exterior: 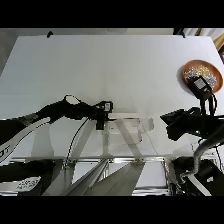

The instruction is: Fold the box and place the chain.

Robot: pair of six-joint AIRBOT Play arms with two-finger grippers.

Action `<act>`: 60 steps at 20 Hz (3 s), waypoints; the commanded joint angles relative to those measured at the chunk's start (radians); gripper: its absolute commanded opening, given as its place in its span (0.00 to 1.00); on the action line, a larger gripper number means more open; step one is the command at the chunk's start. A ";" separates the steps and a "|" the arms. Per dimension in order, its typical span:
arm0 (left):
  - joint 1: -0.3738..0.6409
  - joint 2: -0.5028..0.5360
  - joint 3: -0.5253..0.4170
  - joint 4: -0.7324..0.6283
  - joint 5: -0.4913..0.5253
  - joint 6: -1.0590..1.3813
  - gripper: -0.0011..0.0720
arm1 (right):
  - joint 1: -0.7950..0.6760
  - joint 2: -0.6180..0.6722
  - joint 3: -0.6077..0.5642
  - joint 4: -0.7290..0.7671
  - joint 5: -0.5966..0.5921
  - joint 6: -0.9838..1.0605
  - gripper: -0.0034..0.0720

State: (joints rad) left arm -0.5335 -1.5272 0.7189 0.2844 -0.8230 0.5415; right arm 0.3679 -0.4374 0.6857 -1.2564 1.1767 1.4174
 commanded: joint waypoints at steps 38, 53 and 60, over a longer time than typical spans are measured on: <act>0.000 -0.001 0.001 0.000 -0.003 0.000 0.03 | 0.605 -0.150 -0.508 -0.288 -0.632 -0.419 0.91; 0.000 -0.001 0.001 0.000 -0.003 0.000 0.03 | 0.465 -0.210 -0.471 -0.288 -0.722 -0.431 0.91; 0.000 -0.001 0.001 0.000 -0.003 0.000 0.03 | 0.465 -0.210 -0.441 -0.273 -0.717 -0.431 0.91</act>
State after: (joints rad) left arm -0.5335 -1.5272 0.7193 0.2844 -0.8265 0.5419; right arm 0.8356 -0.6468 0.2390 -1.5398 0.4583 0.9871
